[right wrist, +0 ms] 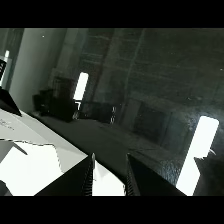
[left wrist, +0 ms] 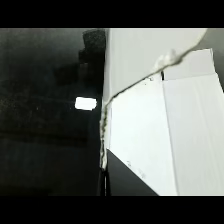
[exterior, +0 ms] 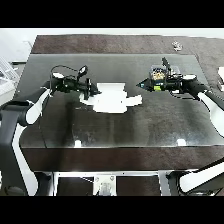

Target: Fold the box and place the chain.

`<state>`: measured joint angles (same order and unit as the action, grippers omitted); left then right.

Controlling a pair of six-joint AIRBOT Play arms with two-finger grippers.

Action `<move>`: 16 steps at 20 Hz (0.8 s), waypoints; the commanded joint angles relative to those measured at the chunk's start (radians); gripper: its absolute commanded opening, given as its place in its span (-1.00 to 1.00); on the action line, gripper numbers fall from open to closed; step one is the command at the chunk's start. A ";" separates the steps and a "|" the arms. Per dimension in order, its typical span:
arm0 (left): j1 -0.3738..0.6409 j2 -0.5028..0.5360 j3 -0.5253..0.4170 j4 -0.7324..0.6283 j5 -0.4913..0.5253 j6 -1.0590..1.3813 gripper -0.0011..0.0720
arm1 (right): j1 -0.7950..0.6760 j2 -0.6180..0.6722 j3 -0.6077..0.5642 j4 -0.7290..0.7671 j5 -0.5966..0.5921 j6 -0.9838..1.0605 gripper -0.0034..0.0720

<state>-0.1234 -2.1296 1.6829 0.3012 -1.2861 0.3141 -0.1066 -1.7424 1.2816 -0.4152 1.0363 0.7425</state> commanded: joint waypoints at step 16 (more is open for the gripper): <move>-0.005 0.005 -0.059 0.005 0.021 0.087 -0.91 | 0.002 -0.002 -0.003 0.000 0.000 -0.032 -0.21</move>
<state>-0.1284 -2.1242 1.6249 0.2977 -1.2499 0.3988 -0.1043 -1.7435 1.2785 -0.4149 1.0363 0.7147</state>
